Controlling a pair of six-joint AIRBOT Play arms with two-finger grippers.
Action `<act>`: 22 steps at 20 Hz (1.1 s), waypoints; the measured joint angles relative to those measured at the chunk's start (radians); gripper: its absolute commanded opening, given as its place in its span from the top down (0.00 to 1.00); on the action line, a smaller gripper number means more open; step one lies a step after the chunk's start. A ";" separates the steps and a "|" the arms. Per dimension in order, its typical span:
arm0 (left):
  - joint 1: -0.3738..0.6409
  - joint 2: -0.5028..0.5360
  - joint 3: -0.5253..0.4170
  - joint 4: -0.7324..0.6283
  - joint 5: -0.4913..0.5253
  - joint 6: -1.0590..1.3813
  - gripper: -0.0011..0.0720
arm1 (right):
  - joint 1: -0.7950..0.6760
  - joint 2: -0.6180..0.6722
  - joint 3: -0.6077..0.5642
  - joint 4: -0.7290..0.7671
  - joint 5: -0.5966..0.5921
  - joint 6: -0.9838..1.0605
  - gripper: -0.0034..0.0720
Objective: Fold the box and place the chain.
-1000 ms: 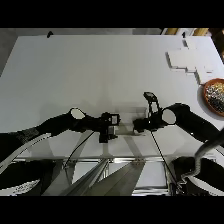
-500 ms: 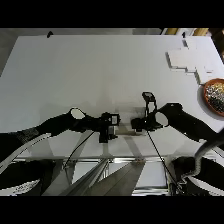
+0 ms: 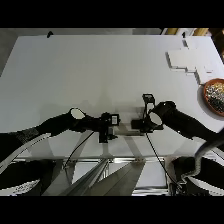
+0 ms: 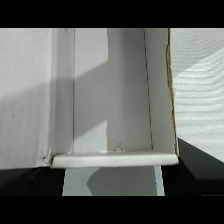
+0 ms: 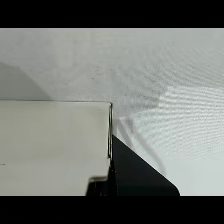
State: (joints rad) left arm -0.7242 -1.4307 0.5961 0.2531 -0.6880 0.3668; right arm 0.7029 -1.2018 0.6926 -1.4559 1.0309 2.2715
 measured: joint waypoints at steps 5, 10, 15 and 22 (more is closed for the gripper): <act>0.000 0.000 0.000 -0.002 0.002 0.000 0.75 | 0.001 -0.001 0.002 0.011 -0.004 0.019 0.65; 0.000 0.000 0.000 -0.005 0.006 -0.002 0.75 | -0.006 -0.005 0.002 -0.022 0.005 0.031 0.65; 0.000 0.000 0.000 -0.003 0.004 -0.003 0.75 | -0.032 -0.011 0.002 -0.042 0.033 0.031 0.65; 0.000 0.000 0.000 -0.003 0.004 -0.002 0.75 | -0.031 -0.035 0.002 -0.032 0.009 0.006 0.65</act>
